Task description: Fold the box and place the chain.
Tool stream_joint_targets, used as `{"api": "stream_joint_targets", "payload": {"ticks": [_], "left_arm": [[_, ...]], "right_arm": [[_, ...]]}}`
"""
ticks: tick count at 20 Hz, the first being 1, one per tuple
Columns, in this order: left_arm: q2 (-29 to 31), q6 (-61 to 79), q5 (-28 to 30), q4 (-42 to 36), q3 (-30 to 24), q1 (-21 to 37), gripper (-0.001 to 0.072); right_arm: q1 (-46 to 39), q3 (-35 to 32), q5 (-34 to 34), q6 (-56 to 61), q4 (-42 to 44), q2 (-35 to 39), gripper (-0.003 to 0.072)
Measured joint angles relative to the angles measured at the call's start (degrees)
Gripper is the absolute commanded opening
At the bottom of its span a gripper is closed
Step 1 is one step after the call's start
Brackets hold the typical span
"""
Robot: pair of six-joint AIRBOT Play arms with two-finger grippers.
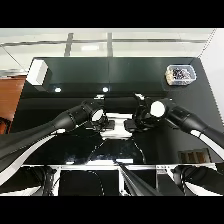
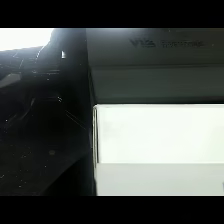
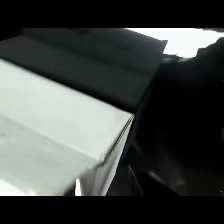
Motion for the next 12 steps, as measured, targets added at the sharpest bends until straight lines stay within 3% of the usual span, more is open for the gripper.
{"api": "stream_joint_targets", "payload": {"ticks": [1, 6, 7, 9, 10, 11, 12], "left_arm": [[0.0, 0.0, 0.0, 0.0, 0.0, 0.0, 0.0026], [0.0, 0.0, 0.0, 0.0, 0.0, 0.0, 0.0026], [0.0, 0.0, 0.0, 0.0, 0.0, 0.0, 0.0026], [0.0, 0.0, 0.0, -0.1, 0.0, 0.0, 0.0026], [0.0, 0.0, 0.0, -0.1, 0.0, 0.0, 0.0026], [0.0, -0.1, 0.0, -0.1, 0.0, 0.0, 0.0026], [0.0, -0.3, 0.0, -0.4, 0.0, 0.0, 0.0026]], "right_arm": [[1.4, 1.2, 0.4, 3.0, -2.7, -0.8, 0.0301], [7.7, 5.4, 3.0, 17.4, -13.4, -4.3, 0.03], [8.6, 5.7, 3.3, 19.8, -15.1, -4.8, 0.0245], [9.7, 6.1, 3.6, 23.6, -17.5, -5.6, 0.0239], [10.0, 6.2, 3.7, 25.0, -18.4, -5.7, 0.0091], [10.3, 6.3, 3.6, 26.2, -18.8, -5.9, 0.0014], [10.5, 6.4, 3.6, 27.6, -19.6, -6.1, 0.0014]]}}
